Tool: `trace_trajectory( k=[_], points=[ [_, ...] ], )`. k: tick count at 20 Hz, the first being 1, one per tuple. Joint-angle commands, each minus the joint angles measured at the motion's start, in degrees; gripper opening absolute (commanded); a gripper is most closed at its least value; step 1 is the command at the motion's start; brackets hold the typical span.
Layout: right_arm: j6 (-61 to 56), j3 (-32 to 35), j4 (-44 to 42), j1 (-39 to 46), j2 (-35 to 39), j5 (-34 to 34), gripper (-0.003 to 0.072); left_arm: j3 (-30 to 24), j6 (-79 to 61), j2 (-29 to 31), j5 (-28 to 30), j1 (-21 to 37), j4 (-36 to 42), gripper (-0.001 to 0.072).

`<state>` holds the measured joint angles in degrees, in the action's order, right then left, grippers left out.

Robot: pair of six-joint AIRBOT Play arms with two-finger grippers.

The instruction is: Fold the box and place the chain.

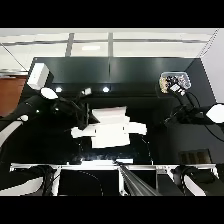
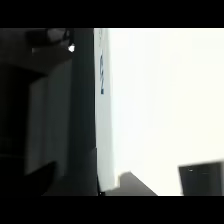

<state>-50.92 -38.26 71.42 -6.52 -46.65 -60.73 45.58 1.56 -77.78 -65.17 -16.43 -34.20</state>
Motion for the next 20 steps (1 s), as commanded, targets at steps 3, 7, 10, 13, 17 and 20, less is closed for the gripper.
trace_trajectory(
  k=[3, 7, 10, 13, 17, 20],
  points=[
    [7.26, 3.02, -3.1, -2.93, -0.04, 1.42, 0.0714, -5.97, -8.17, 3.72, 12.96, -7.02, 4.33, 0.0024],
    [10.64, 7.82, -6.71, -7.1, -0.04, 2.99, 0.0714, -7.65, -12.09, 2.75, 12.94, -7.28, 5.88, 0.003],
    [17.18, 10.45, -10.12, -12.22, -0.04, 4.83, 0.0713, -7.65, -12.28, 2.43, 13.75, -7.28, -1.33, 0.003],
    [20.44, 11.87, -11.23, -19.85, -0.04, 10.99, 0.0713, -7.65, -12.5, 2.19, 14.27, -7.3, -3.1, 0.003],
    [23.41, 12.02, -11.23, -28.06, -0.04, 18.75, 0.0713, -7.63, -12.74, 2.21, 14.45, -7.28, -3.08, 0.0029],
    [25.9, 12.09, -11.39, -29.79, -0.79, 16.5, 0.0713, -7.63, -12.74, 2.21, 15.61, -7.28, -3.08, 0.003]
  ],
)
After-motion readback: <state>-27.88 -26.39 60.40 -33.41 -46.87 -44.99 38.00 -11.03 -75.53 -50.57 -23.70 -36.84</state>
